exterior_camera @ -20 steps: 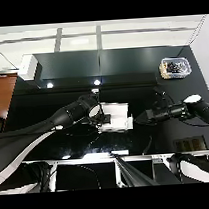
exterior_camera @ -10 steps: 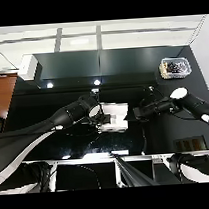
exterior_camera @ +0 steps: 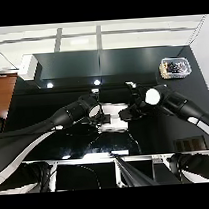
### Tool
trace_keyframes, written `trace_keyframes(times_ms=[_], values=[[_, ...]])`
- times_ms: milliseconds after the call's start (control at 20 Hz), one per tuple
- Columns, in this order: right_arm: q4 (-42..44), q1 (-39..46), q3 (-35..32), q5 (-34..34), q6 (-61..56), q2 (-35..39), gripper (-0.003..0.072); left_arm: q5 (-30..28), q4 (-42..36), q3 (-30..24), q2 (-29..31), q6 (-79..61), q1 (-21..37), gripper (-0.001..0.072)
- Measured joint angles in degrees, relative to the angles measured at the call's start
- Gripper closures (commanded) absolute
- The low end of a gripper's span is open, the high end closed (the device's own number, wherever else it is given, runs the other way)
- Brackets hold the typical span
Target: Fold the box and place the chain.
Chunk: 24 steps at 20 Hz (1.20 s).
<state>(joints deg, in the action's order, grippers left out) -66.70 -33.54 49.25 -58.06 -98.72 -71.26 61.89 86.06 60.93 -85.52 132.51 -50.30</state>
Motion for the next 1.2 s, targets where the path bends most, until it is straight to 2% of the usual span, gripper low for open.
trace_keyframes(times_ms=[250,600,650,700,750,1000,1050,1100,1150,1200], values=[[-10.23,-7.34,1.31,1.4,-16.35,-1.22,0.038,0.04,0.09,-0.02,0.0,-0.13,0.0,0.0682],[-13.86,-9.53,1.62,-0.81,-25.33,-4.57,0.0391,-0.2,-0.15,0.0,0.0,-0.13,0.0,0.0683],[-13.99,-9.57,1.62,-0.79,-25.92,-4.76,0.0506,-0.2,-0.13,0.0,0.0,-0.13,0.0,0.0682],[-14.16,-9.6,1.62,-0.79,-26.45,-4.92,0.0528,-0.22,-0.13,0.0,0.0,-0.09,0.0,0.0682],[-14.36,-9.64,1.62,-0.87,-26.95,-5.03,0.067,-0.15,-0.04,0.0,0.0,-0.09,0.0,0.0682],[-14.49,-9.7,1.62,0.35,-28.7,-5.27,0.0671,0.0,-0.02,0.0,0.02,0.11,0.0,0.0682],[-14.38,-9.75,1.62,0.48,-28.72,-5.27,0.067,0.02,0.0,0.0,0.02,0.07,0.0,0.0682],[-14.34,-9.75,1.62,0.57,-28.7,-5.27,0.0635,0.02,0.0,0.0,0.02,0.04,0.0,0.0683],[-14.27,-9.75,1.62,0.74,-28.46,-5.27,0.0409,-0.04,0.15,0.0,0.02,-0.13,0.0,0.0682],[-13.75,-9.75,1.64,1.29,-28.17,-5.27,0.0357,-0.28,0.44,0.0,0.0,-0.57,0.0,0.0682]])
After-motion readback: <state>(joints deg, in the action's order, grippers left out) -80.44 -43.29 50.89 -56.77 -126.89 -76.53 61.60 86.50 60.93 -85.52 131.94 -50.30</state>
